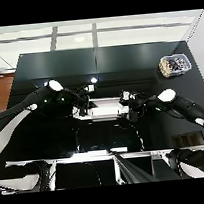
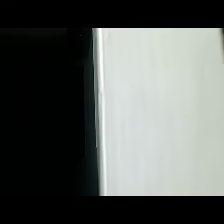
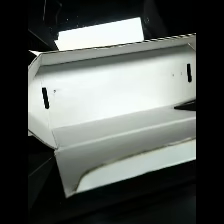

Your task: Fold the box and place the chain.

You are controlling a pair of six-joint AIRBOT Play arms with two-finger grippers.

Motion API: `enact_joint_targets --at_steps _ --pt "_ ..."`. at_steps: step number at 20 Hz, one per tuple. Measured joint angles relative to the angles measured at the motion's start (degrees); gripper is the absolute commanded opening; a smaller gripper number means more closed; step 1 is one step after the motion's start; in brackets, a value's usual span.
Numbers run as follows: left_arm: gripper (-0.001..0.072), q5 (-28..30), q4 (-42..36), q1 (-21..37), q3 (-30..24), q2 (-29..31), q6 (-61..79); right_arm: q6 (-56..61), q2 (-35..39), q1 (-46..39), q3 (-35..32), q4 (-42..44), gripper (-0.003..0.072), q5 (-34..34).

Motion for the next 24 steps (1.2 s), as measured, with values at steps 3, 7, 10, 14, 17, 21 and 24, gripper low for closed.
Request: enact_joint_targets --at_steps 3,7,10,14,17,21,24 --pt "0.0032 0.00 -0.02 0.00 0.00 0.00 -0.59 -2.71 -2.62 -0.22 0.00 1.33 0.0691 0.20" --pt "0.0031 -0.02 -0.09 0.00 0.00 0.00 -2.67 -4.04 -4.76 0.85 0.22 1.29 0.0690 -0.94" --pt "0.0032 -0.04 -0.20 0.00 0.00 0.00 -3.28 -3.96 -5.79 1.44 0.76 0.33 0.0690 -1.55" --pt "0.0031 -0.02 -0.20 0.00 0.00 0.00 -3.67 -3.06 -6.80 1.75 1.64 -1.44 0.0690 -1.99" --pt "0.0032 -0.02 -0.20 0.00 0.00 -0.09 -3.80 -2.19 -7.17 2.23 1.92 -2.71 0.0690 -2.45" --pt "0.0032 -0.13 -0.44 0.00 0.04 -0.61 -3.82 -0.63 -7.52 2.91 2.27 -4.22 0.0689 -3.17" --pt "0.0032 -0.31 -0.42 0.00 0.04 -0.79 -3.74 0.33 -7.69 3.08 2.45 -4.85 0.0489 -3.37"
